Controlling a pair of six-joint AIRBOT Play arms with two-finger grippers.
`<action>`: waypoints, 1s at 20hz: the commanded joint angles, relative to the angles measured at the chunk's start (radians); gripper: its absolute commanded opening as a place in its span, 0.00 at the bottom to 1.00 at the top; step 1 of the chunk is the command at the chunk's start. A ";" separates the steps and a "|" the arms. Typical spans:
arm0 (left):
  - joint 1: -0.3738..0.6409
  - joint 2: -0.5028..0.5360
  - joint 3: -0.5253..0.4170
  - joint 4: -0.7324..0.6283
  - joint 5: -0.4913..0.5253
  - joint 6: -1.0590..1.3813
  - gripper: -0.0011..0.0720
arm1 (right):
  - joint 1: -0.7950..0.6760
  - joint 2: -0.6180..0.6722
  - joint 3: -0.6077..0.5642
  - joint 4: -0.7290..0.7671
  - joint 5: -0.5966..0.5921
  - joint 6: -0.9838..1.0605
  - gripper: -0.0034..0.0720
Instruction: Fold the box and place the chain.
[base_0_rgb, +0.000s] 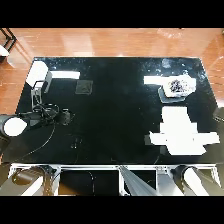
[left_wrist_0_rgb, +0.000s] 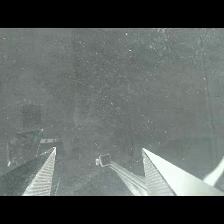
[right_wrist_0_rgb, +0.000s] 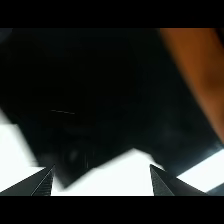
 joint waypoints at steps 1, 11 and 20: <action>-0.001 -0.001 0.000 -0.001 0.009 0.000 0.87 | -0.399 -0.135 0.050 0.291 0.100 -0.290 0.99; -0.001 -0.001 0.000 -0.002 0.005 -0.005 0.87 | -0.584 -0.539 0.275 0.669 0.371 -0.752 0.99; 0.000 -0.001 0.000 -0.027 -0.001 -0.008 0.87 | -0.558 -0.576 0.221 0.594 0.383 -0.814 0.98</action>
